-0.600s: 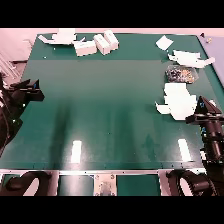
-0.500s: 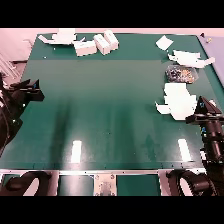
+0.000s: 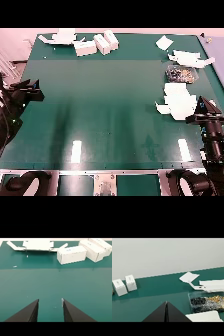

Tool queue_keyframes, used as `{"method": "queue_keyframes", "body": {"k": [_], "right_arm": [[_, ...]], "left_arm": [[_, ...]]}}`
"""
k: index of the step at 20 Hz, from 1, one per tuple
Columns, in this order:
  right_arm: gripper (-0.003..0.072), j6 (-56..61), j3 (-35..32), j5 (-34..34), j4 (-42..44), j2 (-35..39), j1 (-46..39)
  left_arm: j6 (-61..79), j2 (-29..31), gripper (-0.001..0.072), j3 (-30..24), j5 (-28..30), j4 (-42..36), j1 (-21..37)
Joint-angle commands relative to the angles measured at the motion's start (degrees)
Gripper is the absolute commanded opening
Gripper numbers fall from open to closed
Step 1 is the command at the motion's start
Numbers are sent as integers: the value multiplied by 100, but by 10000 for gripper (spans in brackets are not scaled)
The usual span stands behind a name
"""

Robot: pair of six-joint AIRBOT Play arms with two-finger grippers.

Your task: Fold the box and place the chain.

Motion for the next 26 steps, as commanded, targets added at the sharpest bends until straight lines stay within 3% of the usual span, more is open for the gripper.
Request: {"method": "queue_keyframes", "body": {"k": [1, 6, 11, 18, 21, 26], "right_arm": [[10, 0, 0, 0, 2, -2, 2], [12, 166, 46, 2, 79, -2, 4], [11, -13, 662, -153, -321, -138, -164], [11, -221, 1825, 31, -280, -2312, -1250], [11, -236, 2358, 673, -282, -3495, -1976], [9, -129, 3198, 2761, -490, -5222, -3311]], "left_arm": [[2, 2, 336, -2, 2, 2, -2], [2, 2, 335, -2, 2, 2, -2], [2, 2, 335, -2, -2, 2, -2], [2, 2, 335, -2, 4, 2, -2], [2, 2, 335, -2, 4, 2, -2], [2, 2, 336, -2, 7, 2, -2]]}}
